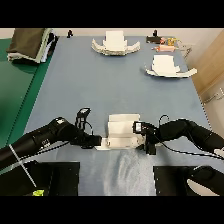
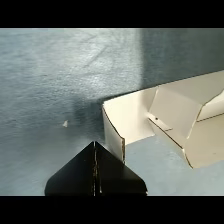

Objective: Fold the box.

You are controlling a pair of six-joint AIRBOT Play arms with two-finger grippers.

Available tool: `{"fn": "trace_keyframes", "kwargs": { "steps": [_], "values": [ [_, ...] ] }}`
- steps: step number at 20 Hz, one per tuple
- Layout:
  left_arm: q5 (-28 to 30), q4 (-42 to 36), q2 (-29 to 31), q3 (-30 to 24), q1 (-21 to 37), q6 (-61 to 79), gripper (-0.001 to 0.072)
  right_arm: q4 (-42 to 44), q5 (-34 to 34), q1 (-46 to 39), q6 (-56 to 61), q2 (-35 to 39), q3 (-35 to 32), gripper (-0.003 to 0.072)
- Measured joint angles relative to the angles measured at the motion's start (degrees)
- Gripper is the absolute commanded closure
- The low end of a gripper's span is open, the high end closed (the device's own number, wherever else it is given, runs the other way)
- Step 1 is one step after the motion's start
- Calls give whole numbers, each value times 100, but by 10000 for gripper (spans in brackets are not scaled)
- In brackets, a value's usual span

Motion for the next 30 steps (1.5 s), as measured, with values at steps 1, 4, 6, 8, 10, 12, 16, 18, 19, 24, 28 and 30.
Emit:
{"fn": "trace_keyframes", "kwargs": {
  "steps": [1, 4, 6, 8, 10, 12, 16, 18, 19, 24, 28, 30],
  "values": [
    [109, -37, -72, 0, -63, 0, 696, -2, -2, 0, 0, 0, -2, 174],
    [247, -90, -188, 0, -157, 24, 696, -2, -2, -2, -2, 0, 0, 173],
    [273, -107, -212, 20, -184, 68, 696, 0, -9, -2, -2, 0, 0, 174],
    [275, -120, -201, 55, -199, 98, 696, 0, -4, 0, 0, 0, 0, 174],
    [267, -125, -157, 90, -205, 160, 695, -2, -4, -2, 0, 2, 0, 174],
    [262, -127, -79, 114, -205, 205, 696, -4, -7, -2, 0, 2, 0, 174],
    [367, -256, 114, 142, -212, 249, 696, -4, -9, -2, 0, 2, 0, 174],
    [238, -192, 214, 138, -210, 251, 695, -4, -7, -2, 0, 2, 0, 174],
    [251, -210, 254, 140, -212, 269, 695, -4, -7, -2, 0, 2, -2, 173],
    [498, -492, 337, 140, -223, 555, 694, -4, -4, 0, 0, 2, -2, 174],
    [675, -647, 350, 160, -216, 765, 399, -4, -4, -2, 0, 2, -2, 174],
    [739, -706, 352, 164, -216, 815, 268, -2, -4, -2, 0, 2, -2, 173]
  ]
}}
